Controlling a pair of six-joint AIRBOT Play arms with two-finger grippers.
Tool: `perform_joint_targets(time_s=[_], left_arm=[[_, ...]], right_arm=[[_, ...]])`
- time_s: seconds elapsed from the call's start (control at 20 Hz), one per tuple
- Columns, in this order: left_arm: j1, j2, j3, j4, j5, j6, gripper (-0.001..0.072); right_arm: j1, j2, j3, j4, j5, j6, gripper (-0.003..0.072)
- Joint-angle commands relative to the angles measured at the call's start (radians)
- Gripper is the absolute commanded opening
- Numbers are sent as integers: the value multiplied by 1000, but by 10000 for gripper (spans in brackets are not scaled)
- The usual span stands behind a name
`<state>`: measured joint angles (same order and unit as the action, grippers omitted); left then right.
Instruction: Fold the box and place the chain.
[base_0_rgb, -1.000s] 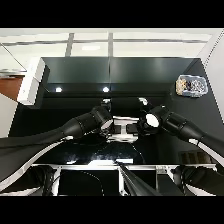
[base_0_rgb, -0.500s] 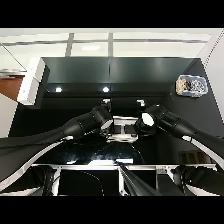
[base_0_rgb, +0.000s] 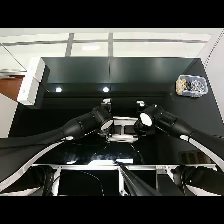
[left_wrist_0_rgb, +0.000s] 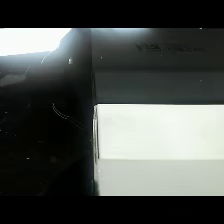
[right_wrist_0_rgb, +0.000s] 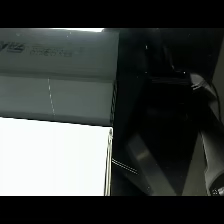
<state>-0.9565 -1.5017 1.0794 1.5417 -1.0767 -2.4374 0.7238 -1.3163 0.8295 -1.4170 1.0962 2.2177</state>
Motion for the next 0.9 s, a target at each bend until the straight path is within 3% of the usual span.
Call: perform_joint_targets(time_s=[0.0, 0.05, 0.1, 0.35, 0.4, 0.45, 0.65, 0.7, 0.75, 0.85], left_arm=[[0, 0, 0, 1, 1, 3, 32], [0, 0, 0, 2, 1, 3, 33], [0, 0, 0, 2, 1, 3, 33], [0, 0, 0, 2, 2, 3, 33], [0, 0, 0, 2, 2, 3, 32], [0, 0, 0, 2, 2, 3, 33], [0, 0, 0, 2, 2, 3, 33], [0, 0, 0, 2, 2, 3, 33], [0, 0, 0, 2, 1, 3, 33], [0, 0, 0, 1, 1, 3, 33]], right_arm=[[3, -1, 0, 3, -5, 0, 59], [3, -1, 0, 3, -7, 0, 88], [3, -1, 0, 3, -7, 1, 180], [3, -1, 0, 3, -6, 1, 175], [3, -1, 0, 3, -6, 0, 93], [3, 0, 0, 3, -6, 0, 69], [3, 0, 8, 2, -12, 0, 61], [3, 0, 10, 1, -13, 0, 132], [3, 0, 13, -2, -12, 0, 270], [3, 1, 24, -9, -4, 0, 388]])
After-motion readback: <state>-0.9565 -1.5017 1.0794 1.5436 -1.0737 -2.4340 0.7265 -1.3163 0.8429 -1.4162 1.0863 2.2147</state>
